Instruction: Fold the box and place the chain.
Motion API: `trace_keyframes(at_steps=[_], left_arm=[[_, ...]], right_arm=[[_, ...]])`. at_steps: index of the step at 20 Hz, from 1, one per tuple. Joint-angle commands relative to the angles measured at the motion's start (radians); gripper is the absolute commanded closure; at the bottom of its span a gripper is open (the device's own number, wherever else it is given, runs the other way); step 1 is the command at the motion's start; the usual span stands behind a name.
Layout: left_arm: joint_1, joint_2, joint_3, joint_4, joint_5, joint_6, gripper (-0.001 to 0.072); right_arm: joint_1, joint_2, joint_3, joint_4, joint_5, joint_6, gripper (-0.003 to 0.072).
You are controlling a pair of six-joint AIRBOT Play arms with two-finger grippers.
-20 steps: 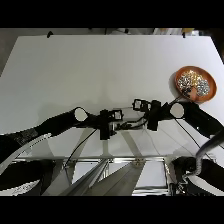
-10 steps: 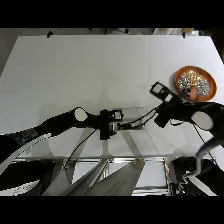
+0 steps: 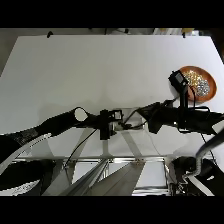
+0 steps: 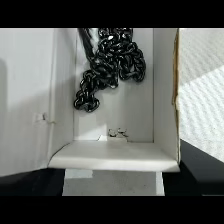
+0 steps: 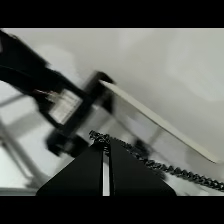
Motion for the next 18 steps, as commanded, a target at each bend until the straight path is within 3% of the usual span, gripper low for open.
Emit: trace_keyframes(at_steps=[1,7,11,12,13,14,17,18], left_arm=[[0.000,0.001,0.000,0.000,0.000,0.000,0.0458],[0.000,0.001,0.000,0.000,0.000,0.001,0.0458],[0.000,0.000,0.000,0.000,0.000,0.000,0.0458],[0.000,0.000,0.000,0.000,0.000,0.000,0.0458],[0.000,0.001,0.000,0.000,0.000,0.000,0.0458],[0.000,0.001,0.000,0.000,0.000,0.000,0.0458],[0.000,0.001,0.000,0.000,0.000,0.000,0.0458],[0.000,0.001,0.000,0.000,0.000,0.000,0.0458]], right_arm=[[0.088,-0.004,0.000,0.128,-0.061,-0.020,0.0668],[0.129,-0.098,0.000,-0.149,-0.060,0.234,0.0668],[0.129,-0.164,-0.008,-0.240,-0.018,0.300,0.0664],[0.129,-0.183,-0.014,-0.246,-0.018,0.300,0.0595],[0.129,-0.206,-0.018,-0.250,-0.012,0.300,0.0412],[0.129,-0.228,-0.018,-0.252,-0.007,0.299,0.0355],[0.128,-0.238,-0.006,-0.274,0.006,0.283,0.0375],[0.128,-0.231,0.014,-0.309,0.028,0.267,0.0441]])
